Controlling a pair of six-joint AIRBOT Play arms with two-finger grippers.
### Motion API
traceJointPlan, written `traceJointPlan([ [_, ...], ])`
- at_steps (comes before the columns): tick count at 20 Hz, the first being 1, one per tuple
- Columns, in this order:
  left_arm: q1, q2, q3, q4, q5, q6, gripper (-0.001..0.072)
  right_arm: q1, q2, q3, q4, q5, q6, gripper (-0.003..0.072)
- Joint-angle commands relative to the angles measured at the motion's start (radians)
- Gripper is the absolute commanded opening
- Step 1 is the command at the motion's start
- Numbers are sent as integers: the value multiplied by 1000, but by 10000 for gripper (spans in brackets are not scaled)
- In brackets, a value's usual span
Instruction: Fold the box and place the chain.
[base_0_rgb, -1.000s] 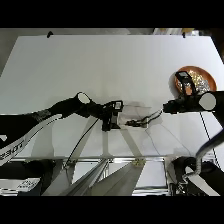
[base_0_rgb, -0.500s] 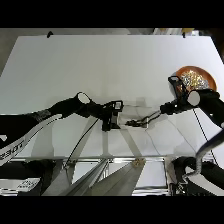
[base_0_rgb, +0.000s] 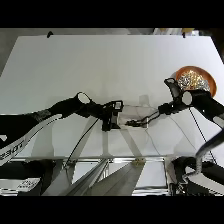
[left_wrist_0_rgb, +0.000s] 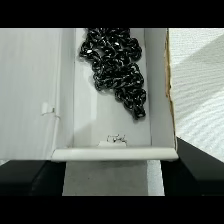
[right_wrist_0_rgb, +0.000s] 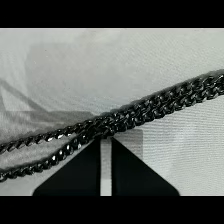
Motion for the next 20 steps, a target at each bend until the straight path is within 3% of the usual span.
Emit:
traceJointPlan([
  [1,1,1,1,0,0,0,273,0,-8,-1,2,-28,-1,36],
  [9,1,1,1,0,0,0,273,0,45,-1,7,-11,-1,20],
  [12,1,1,1,0,0,0,273,0,45,-1,9,-4,-1,123],
  [17,1,1,1,0,0,0,273,0,32,-16,18,-24,-1,124],
  [19,1,1,1,0,0,0,273,0,22,-19,56,-27,-24,200],
  [20,1,1,1,0,0,0,273,0,18,-19,84,-32,-49,200],
])
